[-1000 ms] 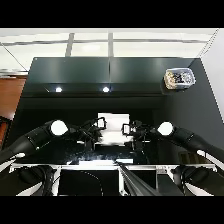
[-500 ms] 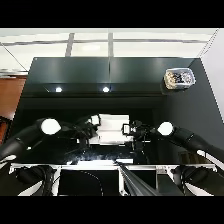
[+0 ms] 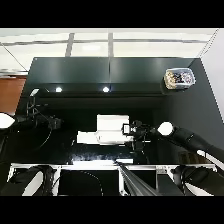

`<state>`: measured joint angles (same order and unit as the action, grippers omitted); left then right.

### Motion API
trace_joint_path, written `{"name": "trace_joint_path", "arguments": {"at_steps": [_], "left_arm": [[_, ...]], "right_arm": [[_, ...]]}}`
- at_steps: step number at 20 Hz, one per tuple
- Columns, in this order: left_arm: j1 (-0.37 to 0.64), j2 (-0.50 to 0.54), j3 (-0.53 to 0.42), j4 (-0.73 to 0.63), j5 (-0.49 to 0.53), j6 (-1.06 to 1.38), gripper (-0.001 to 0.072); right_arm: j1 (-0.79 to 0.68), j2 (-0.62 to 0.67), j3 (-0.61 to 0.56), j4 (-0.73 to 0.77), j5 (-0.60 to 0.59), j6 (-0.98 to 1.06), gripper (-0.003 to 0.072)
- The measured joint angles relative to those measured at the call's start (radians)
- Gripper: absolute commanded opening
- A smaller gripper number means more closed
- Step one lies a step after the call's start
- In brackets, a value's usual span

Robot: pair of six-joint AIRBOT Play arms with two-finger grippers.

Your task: Fold the box and place the chain.

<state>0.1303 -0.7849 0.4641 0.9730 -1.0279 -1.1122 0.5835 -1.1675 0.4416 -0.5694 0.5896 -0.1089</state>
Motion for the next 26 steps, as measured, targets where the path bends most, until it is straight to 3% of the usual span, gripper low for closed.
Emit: {"name": "trace_joint_path", "arguments": {"at_steps": [3,6,14,26], "left_arm": [[0.028,-0.055,-0.042,-0.072,-0.049,-0.121,0.0027],[-0.005,-0.132,-0.069,-0.124,-0.082,-0.161,0.0027],[-0.09,-0.337,-0.087,-0.296,-0.079,-0.064,0.0025],[-0.17,-0.379,-0.089,-0.352,-0.05,0.003,0.0026]], "right_arm": [[0.0,0.0,0.0,0.0,0.0,0.0,0.0437],[0.0,0.0,0.0,0.0,0.0,0.0,0.0437],[0.0,0.0,0.0,0.0,0.0,0.0,0.0437],[0.0,0.0,0.0,0.0,0.0,0.0,0.0437]]}}
